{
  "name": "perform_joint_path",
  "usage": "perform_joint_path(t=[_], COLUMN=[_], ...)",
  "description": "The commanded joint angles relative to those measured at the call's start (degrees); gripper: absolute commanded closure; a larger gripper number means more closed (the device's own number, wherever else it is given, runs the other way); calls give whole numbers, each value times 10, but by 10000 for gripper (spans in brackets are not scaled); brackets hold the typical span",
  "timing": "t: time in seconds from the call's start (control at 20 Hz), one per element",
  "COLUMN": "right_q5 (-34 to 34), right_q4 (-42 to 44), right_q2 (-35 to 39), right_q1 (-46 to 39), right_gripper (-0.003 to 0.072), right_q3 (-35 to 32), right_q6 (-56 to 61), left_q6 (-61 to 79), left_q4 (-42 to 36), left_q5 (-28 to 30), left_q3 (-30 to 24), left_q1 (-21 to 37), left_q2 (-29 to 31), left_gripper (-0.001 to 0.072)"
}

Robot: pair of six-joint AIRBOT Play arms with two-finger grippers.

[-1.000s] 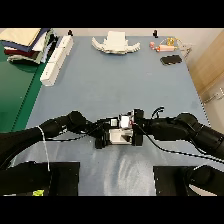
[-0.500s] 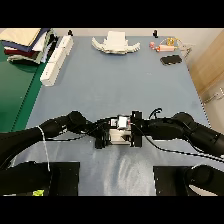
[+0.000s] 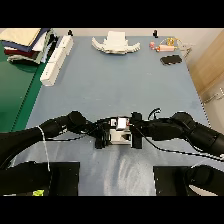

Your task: Fold the box.

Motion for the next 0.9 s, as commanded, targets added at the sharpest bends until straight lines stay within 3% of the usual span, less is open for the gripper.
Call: perform_joint_path(t=[0.0, 0.6, 0.65, 0.85], right_q5=[-6, -12, -14, -34], right_q4=[2, 5, 5, 7], right_q2=[1, -19, -18, -18], right_q1=[0, 0, 0, 0], right_gripper=[389, 439, 549, 587], right_q3=[16, 18, 19, 18], right_q6=[0, 0, 0, 1], left_q6=[0, 0, 0, 0], left_q4=[0, 0, 0, 0], left_q5=[0, 0, 0, 0], left_q3=[0, 0, 0, 0], left_q1=[0, 0, 0, 0], left_q2=[0, 0, 0, 0], left_gripper=[296, 296, 296, 296])
